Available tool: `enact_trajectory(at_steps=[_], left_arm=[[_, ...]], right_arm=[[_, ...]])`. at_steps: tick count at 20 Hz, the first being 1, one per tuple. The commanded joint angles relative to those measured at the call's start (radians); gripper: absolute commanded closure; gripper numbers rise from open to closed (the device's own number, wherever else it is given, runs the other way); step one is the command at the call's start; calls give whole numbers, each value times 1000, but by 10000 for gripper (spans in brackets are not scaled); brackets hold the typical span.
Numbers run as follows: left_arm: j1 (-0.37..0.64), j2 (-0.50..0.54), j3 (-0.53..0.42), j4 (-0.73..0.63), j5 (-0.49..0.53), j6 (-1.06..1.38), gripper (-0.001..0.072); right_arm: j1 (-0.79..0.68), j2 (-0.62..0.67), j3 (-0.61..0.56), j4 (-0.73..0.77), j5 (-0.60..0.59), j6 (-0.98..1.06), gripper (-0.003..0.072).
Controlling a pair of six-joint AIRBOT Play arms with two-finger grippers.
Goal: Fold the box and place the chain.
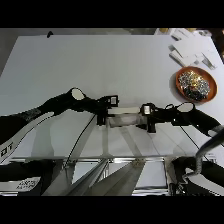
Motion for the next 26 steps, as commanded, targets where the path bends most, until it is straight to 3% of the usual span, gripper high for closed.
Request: enact_trajectory(at_steps=[1,7,11,15,20,23,26], left_arm=[[0,1,0,0,-1,0,698],[0,1,0,0,-1,0,698],[0,1,0,1,-1,0,698],[0,1,0,0,-1,0,698],[0,1,0,0,-1,0,698],[0,1,0,0,-1,0,698],[0,1,0,0,-1,0,698]], right_arm=[[-2,-36,1,5,10,-57,70],[-1,-70,8,68,13,-135,72],[-31,-74,61,54,56,-129,71],[-32,-106,61,-17,95,-105,73],[13,-116,61,2,102,-107,74],[16,-118,56,-5,109,-104,161],[16,-118,32,-5,106,-109,161]])
